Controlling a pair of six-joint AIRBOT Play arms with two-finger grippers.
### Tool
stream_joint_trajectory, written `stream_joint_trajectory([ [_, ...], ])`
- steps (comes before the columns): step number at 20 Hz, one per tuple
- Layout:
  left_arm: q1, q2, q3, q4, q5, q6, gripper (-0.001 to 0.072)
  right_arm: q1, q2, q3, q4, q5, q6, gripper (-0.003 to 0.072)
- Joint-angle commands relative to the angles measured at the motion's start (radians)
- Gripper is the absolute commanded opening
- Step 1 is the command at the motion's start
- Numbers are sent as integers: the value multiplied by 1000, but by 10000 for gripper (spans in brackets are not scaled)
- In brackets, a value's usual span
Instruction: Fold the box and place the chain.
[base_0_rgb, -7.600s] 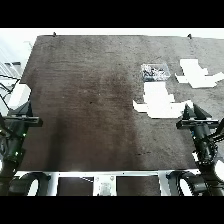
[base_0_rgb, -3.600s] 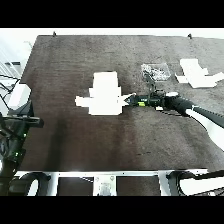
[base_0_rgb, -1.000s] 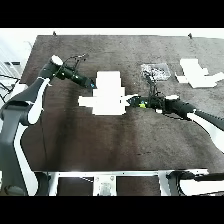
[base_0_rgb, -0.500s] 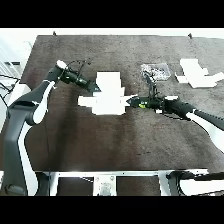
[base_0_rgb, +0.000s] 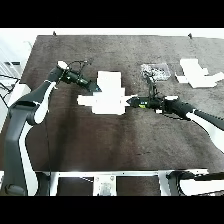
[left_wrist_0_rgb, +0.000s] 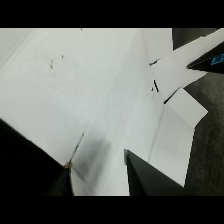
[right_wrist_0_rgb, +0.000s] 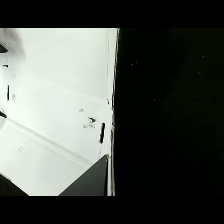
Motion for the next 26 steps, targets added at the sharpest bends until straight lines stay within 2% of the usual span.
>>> stream_joint_trajectory([
  [1, 0, 0, 13, -2, 0, 7, 369, 1, 0, 0, -8, 1, 0, 19],
  [3, 0, 0, 13, -2, 1, 10, 368, 1, 0, 0, -8, 1, -5, 19],
  [5, 0, 0, 13, -2, 1, 10, 280, 1, 0, 0, -8, 1, -23, 19],
  [6, 0, 0, 13, -2, 0, 11, 277, 1, 0, 0, -8, 1, -23, 19],
  [7, 0, 0, 13, -2, 0, 19, 155, 1, 0, 0, -9, 1, -26, 19],
  [9, 0, 0, 13, -2, 0, 41, 21, 1, 0, 0, -12, 1, -26, 20],
  [10, 0, 0, 13, -3, -2, 66, 20, 1, 0, 0, -14, 1, -26, 113],
  [11, 0, 0, 13, -7, -8, 106, 19, 0, 0, 0, -15, 1, -26, 253],
  [12, 0, 0, 13, -14, -24, 164, 19, -5, 0, 0, -16, 1, -26, 318],
  [16, 0, 0, 13, -47, -79, 350, 14, -66, 33, 1, -15, 21, -26, 318],
  [22, 0, 7, -3, -81, -124, 556, 12, -272, 121, 0, -14, 98, -26, 318],
  [24, 0, 42, -72, -81, -80, 631, 12, -315, 122, 0, -15, 126, -26, 319],
  [26, 0, 114, -200, -101, 19, 745, 12, -327, 122, 0, -15, 126, -30, 318],
])
